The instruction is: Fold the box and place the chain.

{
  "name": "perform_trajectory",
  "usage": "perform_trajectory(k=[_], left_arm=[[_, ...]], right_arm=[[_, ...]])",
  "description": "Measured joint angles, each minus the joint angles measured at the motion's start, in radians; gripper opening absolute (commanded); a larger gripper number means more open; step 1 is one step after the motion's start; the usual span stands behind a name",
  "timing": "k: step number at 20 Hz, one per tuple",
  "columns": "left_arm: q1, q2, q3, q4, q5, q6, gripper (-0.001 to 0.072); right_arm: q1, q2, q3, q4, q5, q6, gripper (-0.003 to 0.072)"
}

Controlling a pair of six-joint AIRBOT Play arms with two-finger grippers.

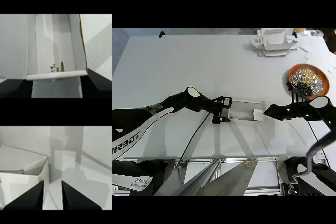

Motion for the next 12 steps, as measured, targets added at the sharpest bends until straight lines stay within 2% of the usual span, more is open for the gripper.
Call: perform_trajectory(k=[3,5,12], left_arm=[[0.000,0.000,0.000,0.000,0.000,0.000,0.0206],[0.000,0.000,0.000,0.000,0.000,0.000,0.0206],[0.000,0.000,0.000,0.000,0.000,0.000,0.0206]], right_arm=[[0.024,0.024,-0.004,0.034,0.010,-0.016,0.0360],[0.054,0.031,-0.007,0.043,0.011,-0.027,0.0399],[0.106,0.037,-0.009,0.045,-0.013,-0.043,0.0410]])
